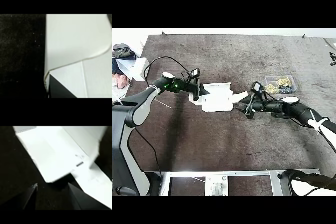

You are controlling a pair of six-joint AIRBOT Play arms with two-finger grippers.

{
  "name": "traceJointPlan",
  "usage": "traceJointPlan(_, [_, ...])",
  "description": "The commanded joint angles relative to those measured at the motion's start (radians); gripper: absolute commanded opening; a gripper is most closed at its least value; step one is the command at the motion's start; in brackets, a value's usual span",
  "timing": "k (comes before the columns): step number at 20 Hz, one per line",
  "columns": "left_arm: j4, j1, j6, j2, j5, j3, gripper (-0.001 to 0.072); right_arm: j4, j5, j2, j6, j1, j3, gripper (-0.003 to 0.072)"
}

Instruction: Fold the box and place the chain.

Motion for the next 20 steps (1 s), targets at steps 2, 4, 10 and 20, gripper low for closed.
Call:
traceJointPlan(2, [0.018, 0.000, 0.000, 0.001, 0.000, 0.000, 0.0011, -0.104, -0.013, -0.040, -0.103, 0.083, 0.067, 0.0525])
traceJointPlan(4, [0.017, 0.000, 0.000, 0.001, 0.000, 0.000, 0.0011, -0.150, -0.013, -0.075, -0.103, 0.106, 0.102, 0.0531])
traceJointPlan(10, [0.017, 0.000, 0.000, 0.001, 0.000, 0.000, 0.0011, -0.212, -0.054, -0.153, -0.103, 0.126, 0.163, 0.0583])
traceJointPlan(20, [0.017, 0.000, 0.000, 0.001, 0.001, 0.000, 0.0011, -0.251, -0.306, -0.219, -0.098, 0.238, 0.174, 0.0581])
